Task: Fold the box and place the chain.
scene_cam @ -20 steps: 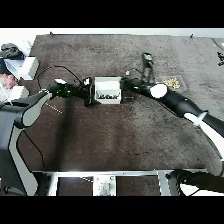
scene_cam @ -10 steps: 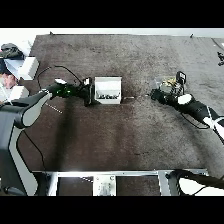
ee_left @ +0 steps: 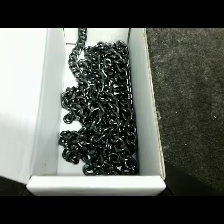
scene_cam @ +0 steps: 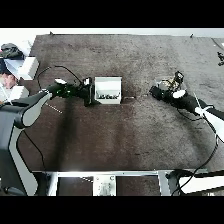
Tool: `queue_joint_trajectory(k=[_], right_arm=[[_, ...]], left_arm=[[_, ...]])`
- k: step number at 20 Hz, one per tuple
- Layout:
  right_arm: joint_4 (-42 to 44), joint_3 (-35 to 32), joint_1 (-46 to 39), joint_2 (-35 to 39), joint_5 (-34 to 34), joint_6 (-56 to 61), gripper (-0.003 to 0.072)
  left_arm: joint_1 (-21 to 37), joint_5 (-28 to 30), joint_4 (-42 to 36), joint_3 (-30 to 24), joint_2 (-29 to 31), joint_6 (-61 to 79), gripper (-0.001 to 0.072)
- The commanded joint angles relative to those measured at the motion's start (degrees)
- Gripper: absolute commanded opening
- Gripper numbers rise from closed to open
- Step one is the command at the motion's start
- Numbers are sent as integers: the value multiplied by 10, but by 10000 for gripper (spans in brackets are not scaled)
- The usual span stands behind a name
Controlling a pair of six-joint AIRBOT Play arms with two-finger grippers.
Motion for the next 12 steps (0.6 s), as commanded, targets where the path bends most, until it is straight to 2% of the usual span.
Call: queue_joint_trajectory(k=[1, 7, 12], right_arm=[[27, 26, 14, 0, 23, -9, -19], [14, 45, 126, 195, -2, -115, -18], [10, 67, 191, 282, -2, -115, -18]], left_arm=[[0, 0, 0, 0, 0, 0, 173], [0, 0, 0, 0, 0, 0, 173], [0, 0, 0, 0, 0, 0, 174]])
